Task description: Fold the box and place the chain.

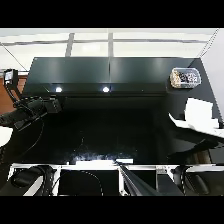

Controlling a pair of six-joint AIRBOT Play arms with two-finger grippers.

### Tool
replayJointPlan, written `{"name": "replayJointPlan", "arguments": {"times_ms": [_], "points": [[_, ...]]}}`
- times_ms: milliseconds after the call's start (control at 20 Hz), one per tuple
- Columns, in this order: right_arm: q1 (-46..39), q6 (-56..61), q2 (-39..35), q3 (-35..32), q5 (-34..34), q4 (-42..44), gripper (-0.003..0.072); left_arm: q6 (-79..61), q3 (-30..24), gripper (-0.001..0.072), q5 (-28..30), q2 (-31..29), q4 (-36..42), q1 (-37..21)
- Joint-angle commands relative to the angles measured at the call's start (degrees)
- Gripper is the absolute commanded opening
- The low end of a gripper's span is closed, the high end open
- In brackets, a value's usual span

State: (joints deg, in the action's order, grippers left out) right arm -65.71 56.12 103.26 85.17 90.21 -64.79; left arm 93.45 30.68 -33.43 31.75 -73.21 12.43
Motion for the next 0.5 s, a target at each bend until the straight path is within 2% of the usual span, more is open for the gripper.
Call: {"name": "replayJointPlan", "arguments": {"times_ms": [0,150,450], "points": [[1.75,-0.44,-1.11,-0.33,2.69,2.64,0.0014,-0.02,-0.02,0.0706,-0.02,0.02,0.17,0.02],[3.28,-0.68,-4.83,-3.85,1.99,8.35,0.0013,-0.02,-0.02,0.0706,-0.02,0.02,0.2,0.0],[9.27,-0.39,-15.06,-17.51,-1.64,19.08,0.0013,-0.44,-0.02,0.0706,-3.21,0.02,-0.04,-0.02]]}}
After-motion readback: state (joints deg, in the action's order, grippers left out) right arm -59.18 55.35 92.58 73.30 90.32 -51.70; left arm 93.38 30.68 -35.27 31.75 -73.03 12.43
